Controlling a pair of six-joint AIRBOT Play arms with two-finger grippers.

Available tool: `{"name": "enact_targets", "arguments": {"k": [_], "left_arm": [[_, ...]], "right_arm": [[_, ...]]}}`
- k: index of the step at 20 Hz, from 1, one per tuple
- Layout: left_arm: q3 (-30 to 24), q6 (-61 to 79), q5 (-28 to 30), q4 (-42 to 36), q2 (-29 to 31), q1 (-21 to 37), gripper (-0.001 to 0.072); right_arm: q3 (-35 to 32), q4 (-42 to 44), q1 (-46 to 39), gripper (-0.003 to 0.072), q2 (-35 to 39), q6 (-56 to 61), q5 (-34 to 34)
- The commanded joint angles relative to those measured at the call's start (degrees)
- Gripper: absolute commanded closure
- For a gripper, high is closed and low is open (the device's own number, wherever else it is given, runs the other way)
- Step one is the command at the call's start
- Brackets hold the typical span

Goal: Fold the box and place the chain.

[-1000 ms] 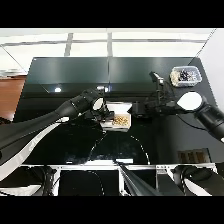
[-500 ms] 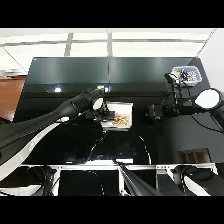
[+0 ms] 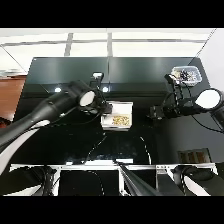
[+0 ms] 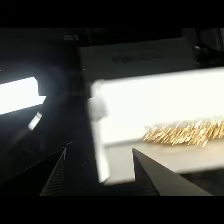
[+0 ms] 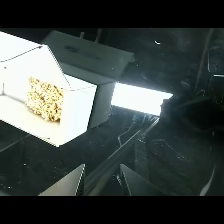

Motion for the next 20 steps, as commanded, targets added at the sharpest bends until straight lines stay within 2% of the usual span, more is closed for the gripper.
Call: {"name": "enact_targets", "arguments": {"k": [1, 3, 4, 5, 7, 9, 10, 11, 12, 17, 20], "left_arm": [[-5.92, 5.29, -1.9, 3.13, 8.17, 4.37, 0.0225], [-13.94, 6.25, 0.76, 0.79, 12.17, 11.19, 0.0224], [-18.16, 8.55, 3.32, -3.43, 13.64, 15.28, 0.0224], [-22.43, 14.32, 6.75, -11.34, 14.51, 19.98, 0.0224], [-28.96, 37.64, 10.82, -33.38, 13.92, 27.65, 0.0223], [-32.26, 68.08, 6.82, -52.24, 12.11, 31.45, 0.022], [-32.72, 80.46, 3.45, -55.84, 11.41, 31.47, 0.0173], [-32.72, 85.33, 3.04, -55.95, 11.06, 30.6, 0.004], [-32.7, 88.96, 4.63, -55.63, 10.86, 29.66, -0.001], [-32.7, 127.27, 15.13, -55.58, 10.73, 24.17, -0.0007], [-31.56, 134.27, 19.58, -56.08, 9.57, 22.23, -0.0003]], "right_arm": [[-0.04, -1.14, -0.04, 0.0417, 0.04, -0.02, -0.13], [-0.04, -1.09, -0.04, 0.0417, 0.04, 0.44, -0.11], [-0.04, -1.09, -0.04, 0.0417, 0.04, 0.61, -0.13], [-0.04, -1.09, -0.04, 0.0416, 0.04, 0.66, -0.15], [-0.04, -1.07, -0.02, 0.0417, 0.04, 0.83, -0.48], [-0.04, -0.94, -0.02, 0.0416, 0.04, 0.92, -0.68], [-0.04, -0.9, -0.02, 0.0417, 0.04, 1.09, -0.66], [-0.04, -0.92, -0.02, 0.0417, 0.04, 1.62, -0.63], [-0.04, -0.92, -0.02, 0.0417, 0.04, 2.03, -0.68], [-0.04, -0.92, -0.02, 0.0417, 0.02, 2.16, -0.83], [-0.04, -0.9, -0.02, 0.0416, 0.02, 2.82, -0.79]]}}
